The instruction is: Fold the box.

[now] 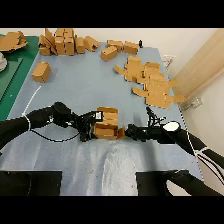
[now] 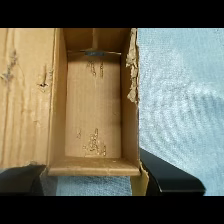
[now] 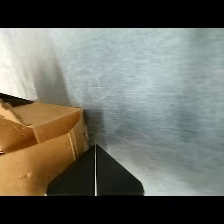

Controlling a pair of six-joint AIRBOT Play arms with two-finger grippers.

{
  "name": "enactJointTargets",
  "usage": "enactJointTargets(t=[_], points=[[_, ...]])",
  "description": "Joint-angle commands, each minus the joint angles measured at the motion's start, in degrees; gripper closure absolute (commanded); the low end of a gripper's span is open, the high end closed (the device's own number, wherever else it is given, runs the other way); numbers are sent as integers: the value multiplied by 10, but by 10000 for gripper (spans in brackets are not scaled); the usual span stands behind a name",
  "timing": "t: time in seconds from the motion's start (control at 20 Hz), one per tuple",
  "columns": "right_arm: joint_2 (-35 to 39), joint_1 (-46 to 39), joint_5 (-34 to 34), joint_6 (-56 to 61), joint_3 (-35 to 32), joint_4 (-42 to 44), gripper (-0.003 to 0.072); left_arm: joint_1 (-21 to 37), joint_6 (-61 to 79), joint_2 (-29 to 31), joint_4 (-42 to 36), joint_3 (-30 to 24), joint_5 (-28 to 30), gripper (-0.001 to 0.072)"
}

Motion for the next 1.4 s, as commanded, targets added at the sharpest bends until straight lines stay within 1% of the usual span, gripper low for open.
enactJointTargets(t=[0.0, 0.2, 0.25, 0.3, 0.35, 0.4, 0.5, 0.7, 0.75, 0.85, 1.0, 1.1, 1.35], points=[[7, 8, 0, -13, 6, 32, 683, 0, 0, 0, 0, 1, 0, 187], [10, 8, 8, -13, 14, 39, 682, 0, 0, 0, 0, 1, 0, 187], [13, 8, 14, -13, 14, 43, 635, 0, 0, 0, 0, 1, 0, 187], [16, 8, 19, -13, 14, 43, 606, 0, 0, 0, 0, 1, 0, 187], [20, 8, 25, -13, 14, 43, 581, 0, 0, 0, 0, 1, 0, 187], [25, 8, 30, -13, 14, 43, 580, 0, 0, 0, 0, 1, 0, 187], [39, 8, 32, -14, 14, 42, 444, 0, 0, 0, 0, 1, 0, 187], [52, 8, 35, -13, 14, 42, 433, 0, 0, 0, 0, 1, 0, 187], [49, 8, 37, -13, 14, 42, 381, 0, 0, 0, 0, 1, 0, 187], [39, 11, 41, -15, 14, 40, 381, 0, 0, 0, 0, 1, 0, 187], [25, 41, 18, -14, 17, 30, 380, 0, 0, 0, 0, 1, 0, 187], [19, 64, 11, -6, 36, -1, 371, 0, 0, 0, 0, 1, 0, 187], [-6, 134, 7, 162, 106, -189, 370, 0, 0, 0, 0, 1, 0, 187]])
